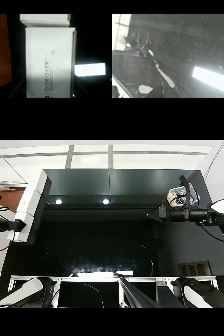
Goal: Fold the box and place the chain.
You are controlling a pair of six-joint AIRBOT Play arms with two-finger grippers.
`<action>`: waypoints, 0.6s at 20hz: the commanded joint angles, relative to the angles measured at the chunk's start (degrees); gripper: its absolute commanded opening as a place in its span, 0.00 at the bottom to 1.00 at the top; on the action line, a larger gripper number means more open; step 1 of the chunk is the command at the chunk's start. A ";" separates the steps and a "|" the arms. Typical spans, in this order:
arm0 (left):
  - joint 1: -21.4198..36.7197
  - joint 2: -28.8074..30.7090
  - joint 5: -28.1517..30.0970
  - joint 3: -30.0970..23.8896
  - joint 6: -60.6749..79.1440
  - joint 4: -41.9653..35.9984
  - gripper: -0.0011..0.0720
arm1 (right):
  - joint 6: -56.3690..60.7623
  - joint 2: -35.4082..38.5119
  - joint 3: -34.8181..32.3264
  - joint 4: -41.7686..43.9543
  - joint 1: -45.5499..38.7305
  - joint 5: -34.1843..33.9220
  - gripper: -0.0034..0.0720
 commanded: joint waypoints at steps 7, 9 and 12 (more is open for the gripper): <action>-8.24 13.14 -7.98 19.37 -18.32 -5.62 0.91 | 0.31 0.04 4.09 -1.64 -0.04 0.50 0.09; -13.68 16.20 -9.60 22.71 -22.45 -11.13 0.26 | 0.33 0.11 9.94 -3.61 -0.04 3.54 0.09; -25.68 21.68 -11.30 22.27 -25.53 -13.42 0.05 | 1.92 2.97 16.94 -8.74 -0.04 7.91 0.09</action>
